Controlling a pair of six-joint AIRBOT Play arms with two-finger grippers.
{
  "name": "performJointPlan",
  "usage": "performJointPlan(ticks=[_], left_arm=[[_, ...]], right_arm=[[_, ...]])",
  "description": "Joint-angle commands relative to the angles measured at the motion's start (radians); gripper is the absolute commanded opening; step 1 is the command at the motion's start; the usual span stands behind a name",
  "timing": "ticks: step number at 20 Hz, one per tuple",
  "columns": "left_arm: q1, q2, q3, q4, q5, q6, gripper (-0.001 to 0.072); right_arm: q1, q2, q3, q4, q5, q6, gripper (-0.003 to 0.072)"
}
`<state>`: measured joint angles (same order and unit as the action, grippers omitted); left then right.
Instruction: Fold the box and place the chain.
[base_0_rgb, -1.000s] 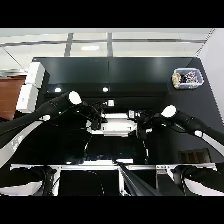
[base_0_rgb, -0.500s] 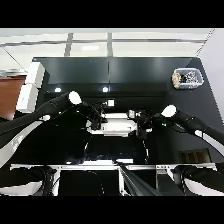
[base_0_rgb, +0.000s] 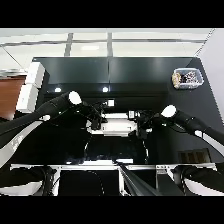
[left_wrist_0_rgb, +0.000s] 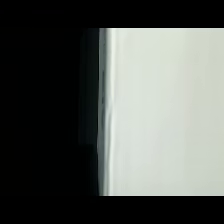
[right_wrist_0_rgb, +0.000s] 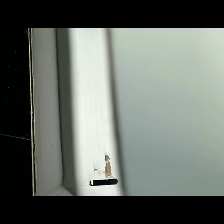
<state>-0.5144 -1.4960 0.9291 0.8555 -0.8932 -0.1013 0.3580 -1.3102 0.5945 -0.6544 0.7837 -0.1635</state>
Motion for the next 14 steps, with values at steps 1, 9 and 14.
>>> performJointPlan(ticks=[1, 9, 14], left_arm=[[0.0, 0.0, 0.0, 0.0, 0.0, 0.0, 0.0027], [0.0, 0.0, 0.0, 0.0, 0.0, 0.0, 0.0027], [0.0, 0.0, 0.0, 0.0, 0.0, 0.0, 0.0026]], right_arm=[[0.021, -0.004, -0.001, -0.036, -0.006, 0.011, 0.0612], [0.026, -0.004, -0.001, -0.038, -0.021, 0.027, 0.0612], [-0.003, -0.004, -0.001, -0.036, 0.013, 0.024, 0.0612]])
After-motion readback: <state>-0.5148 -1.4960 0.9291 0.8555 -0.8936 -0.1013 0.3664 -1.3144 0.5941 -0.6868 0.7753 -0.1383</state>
